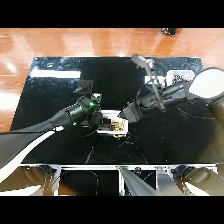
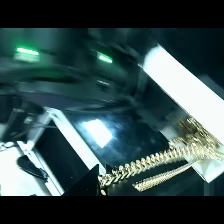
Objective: Fold the box and place the chain.
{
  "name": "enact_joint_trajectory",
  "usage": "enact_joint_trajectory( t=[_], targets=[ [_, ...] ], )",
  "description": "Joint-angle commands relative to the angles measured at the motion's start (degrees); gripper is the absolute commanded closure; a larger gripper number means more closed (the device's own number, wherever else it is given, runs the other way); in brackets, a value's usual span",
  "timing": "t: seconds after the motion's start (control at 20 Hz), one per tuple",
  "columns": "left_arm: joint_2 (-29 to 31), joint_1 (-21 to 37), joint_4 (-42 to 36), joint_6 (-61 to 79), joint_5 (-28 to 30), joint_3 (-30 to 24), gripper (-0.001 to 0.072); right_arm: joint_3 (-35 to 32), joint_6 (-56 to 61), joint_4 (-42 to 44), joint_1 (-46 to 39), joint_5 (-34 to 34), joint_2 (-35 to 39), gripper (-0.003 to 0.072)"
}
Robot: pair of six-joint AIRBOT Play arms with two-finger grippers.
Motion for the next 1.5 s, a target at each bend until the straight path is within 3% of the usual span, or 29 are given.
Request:
enact_joint_trajectory(
  t=[0.0, 0.35, 0.4, 0.45, 0.65, 0.8, 0.9, 1.05, 1.25, 1.45],
  targets=[
    [0.0, 0.0, 0.0, 0.0, 0.0, 0.0, 0.0687, -3.4, -0.4, -1.3, 0.3, -1.5, -1.9, 0.0655],
    [0.0, 0.0, 0.0, 0.0, 0.0, 0.0, 0.0687, -3.4, -1.1, -1.3, 0.3, -1.3, -6.6, 0.0637],
    [0.0, 0.0, 0.0, 0.0, 0.0, 0.0, 0.0687, -3.4, -1.1, -1.5, 0.2, -1.0, -6.7, 0.0307],
    [0.0, 0.0, -0.2, 0.0, 0.0, 0.0, 0.0687, -3.4, -1.1, -2.2, -0.2, 0.0, -6.6, 0.006],
    [0.0, 0.0, -0.2, 0.0, 0.0, 0.0, 0.0687, -4.4, -0.8, -9.8, -7.1, 9.4, -2.5, 0.006],
    [0.0, 0.0, -0.2, 0.0, 0.0, 0.0, 0.0687, -16.8, -1.2, -11.2, -14.5, 8.8, 7.8, 0.0061],
    [0.0, 0.0, -0.2, 0.0, 0.0, 0.0, 0.0687, -28.9, -3.5, -6.1, -13.9, 3.9, 12.5, 0.0061],
    [0.0, 0.0, -0.2, 0.0, 0.0, 0.0, 0.0687, -39.7, -6.8, 1.4, -6.6, -9.2, 11.1, 0.0061],
    [0.0, 0.0, -0.2, 0.0, 0.0, 0.0, 0.0687, -40.5, -6.8, 0.9, 2.8, -27.3, 3.7, 0.0061],
    [0.0, 0.0, -0.2, 0.0, 0.0, 0.0, 0.0687, -37.8, -9.2, 2.3, 3.9, -33.1, -1.6, 0.0061]
  ],
)
